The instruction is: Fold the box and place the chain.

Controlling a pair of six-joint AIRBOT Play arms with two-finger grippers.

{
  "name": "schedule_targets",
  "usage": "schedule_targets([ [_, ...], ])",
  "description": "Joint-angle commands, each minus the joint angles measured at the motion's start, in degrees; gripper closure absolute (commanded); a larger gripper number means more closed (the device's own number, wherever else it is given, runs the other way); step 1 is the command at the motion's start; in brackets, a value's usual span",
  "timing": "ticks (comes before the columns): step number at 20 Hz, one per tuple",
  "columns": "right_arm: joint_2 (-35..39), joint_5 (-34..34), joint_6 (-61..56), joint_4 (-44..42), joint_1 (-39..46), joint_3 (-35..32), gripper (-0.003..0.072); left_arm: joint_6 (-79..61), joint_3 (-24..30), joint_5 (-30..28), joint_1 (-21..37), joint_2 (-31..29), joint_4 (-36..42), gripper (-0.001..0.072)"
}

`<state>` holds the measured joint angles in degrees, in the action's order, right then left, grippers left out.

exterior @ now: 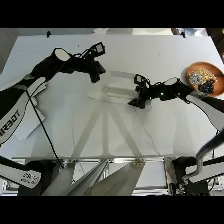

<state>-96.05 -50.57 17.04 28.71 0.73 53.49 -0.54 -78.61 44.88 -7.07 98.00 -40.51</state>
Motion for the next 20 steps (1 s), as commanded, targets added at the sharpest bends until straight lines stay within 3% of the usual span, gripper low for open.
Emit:
schedule_targets([
  [1,-0.02,0.02,-0.04,-0.07,0.0,0.02,0.023,-17.51,9.31,-7.02,0.79,-4.2,-0.7,0.0429],
  [4,-0.02,0.02,-0.07,-0.04,0.0,0.02,0.023,-28.68,14.88,-2.25,1.46,-4.13,-0.37,0.04],
  [6,-0.02,0.02,-0.04,-0.07,0.0,0.02,0.023,-29.07,15.45,0.13,1.7,-3.52,0.37,0.0126],
  [7,-0.02,0.02,-0.04,-0.04,0.0,0.02,0.023,-29.07,15.45,-0.13,1.81,-3.21,2.45,0.0096],
  [10,-0.02,0.02,-0.04,-0.07,0.0,0.02,0.023,-29.94,15.45,1.11,1.81,-2.73,7.74,0.009],
  [15,-0.02,0.02,-0.04,-0.07,0.0,0.02,0.023,-32.74,15.45,11.1,1.62,-2.36,7.52,0.0106],
  [17,-0.02,0.02,-0.04,-0.07,0.0,0.02,0.023,-32.74,15.45,11.74,1.6,-2.36,7.58,0.0197],
  [20,-0.02,0.02,-0.04,-0.07,0.0,0.02,0.023,-32.72,15.45,11.96,1.27,-2.34,7.74,0.0197],
])
